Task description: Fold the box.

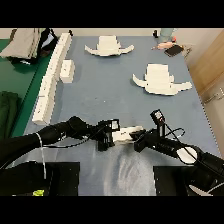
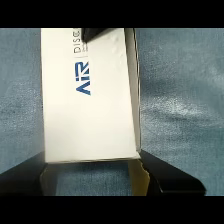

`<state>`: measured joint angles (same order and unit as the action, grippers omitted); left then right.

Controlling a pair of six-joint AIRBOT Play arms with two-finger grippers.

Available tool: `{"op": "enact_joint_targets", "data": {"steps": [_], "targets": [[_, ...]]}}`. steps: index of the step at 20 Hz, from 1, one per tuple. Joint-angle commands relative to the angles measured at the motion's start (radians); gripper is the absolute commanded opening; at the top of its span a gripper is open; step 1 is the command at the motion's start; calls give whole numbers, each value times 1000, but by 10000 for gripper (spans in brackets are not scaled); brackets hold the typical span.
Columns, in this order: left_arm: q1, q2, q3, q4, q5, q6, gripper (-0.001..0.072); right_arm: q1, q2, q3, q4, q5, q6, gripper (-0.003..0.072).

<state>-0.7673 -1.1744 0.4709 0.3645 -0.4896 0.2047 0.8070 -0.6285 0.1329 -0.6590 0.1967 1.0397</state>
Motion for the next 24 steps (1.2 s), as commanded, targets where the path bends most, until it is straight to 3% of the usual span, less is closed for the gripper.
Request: {"op": "enact_joint_targets", "data": {"steps": [1, 12, 24], "targets": [[0, 0, 0, 0, 0, 0, 596, 48, -2, -34, 10, -14, 0, 1], [0, 0, 0, 0, 0, 0, 596, 53, 1, -43, 8, -60, 0, 1], [0, 0, 0, 0, 0, 0, 597, 53, 155, -18, -14, -61, 0, 1]]}}
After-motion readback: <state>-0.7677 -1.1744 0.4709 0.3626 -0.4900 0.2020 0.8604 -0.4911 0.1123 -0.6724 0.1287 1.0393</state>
